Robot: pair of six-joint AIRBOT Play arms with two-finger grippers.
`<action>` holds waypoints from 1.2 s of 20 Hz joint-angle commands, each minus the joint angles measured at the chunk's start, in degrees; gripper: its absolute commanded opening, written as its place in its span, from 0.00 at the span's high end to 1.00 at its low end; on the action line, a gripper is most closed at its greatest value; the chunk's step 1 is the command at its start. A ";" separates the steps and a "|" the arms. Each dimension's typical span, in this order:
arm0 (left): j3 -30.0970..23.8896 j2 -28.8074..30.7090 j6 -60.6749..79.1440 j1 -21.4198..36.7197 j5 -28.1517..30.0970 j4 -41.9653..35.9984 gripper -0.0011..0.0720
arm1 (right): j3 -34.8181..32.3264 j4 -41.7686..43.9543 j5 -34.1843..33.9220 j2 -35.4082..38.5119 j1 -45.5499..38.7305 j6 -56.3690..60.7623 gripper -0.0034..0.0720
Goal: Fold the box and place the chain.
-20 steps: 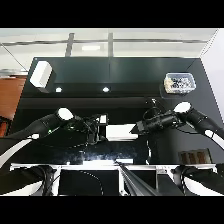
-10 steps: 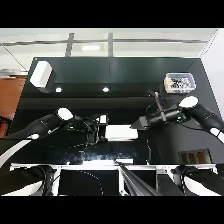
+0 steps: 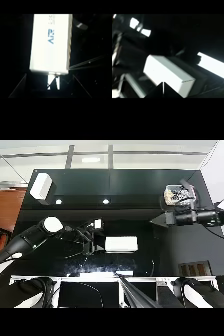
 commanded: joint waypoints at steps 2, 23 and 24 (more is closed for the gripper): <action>6.43 -2.80 -7.82 -5.27 1.38 1.46 0.02 | 0.35 -1.31 -2.60 0.72 -3.32 0.37 0.95; 16.74 -18.12 -8.85 -11.78 -0.04 1.55 0.02 | 0.33 -1.36 -4.22 0.72 -3.32 -1.25 0.94; 16.74 -18.12 -8.83 -11.78 -0.44 1.60 0.02 | 0.33 -1.38 -4.22 0.72 -3.32 -1.25 0.94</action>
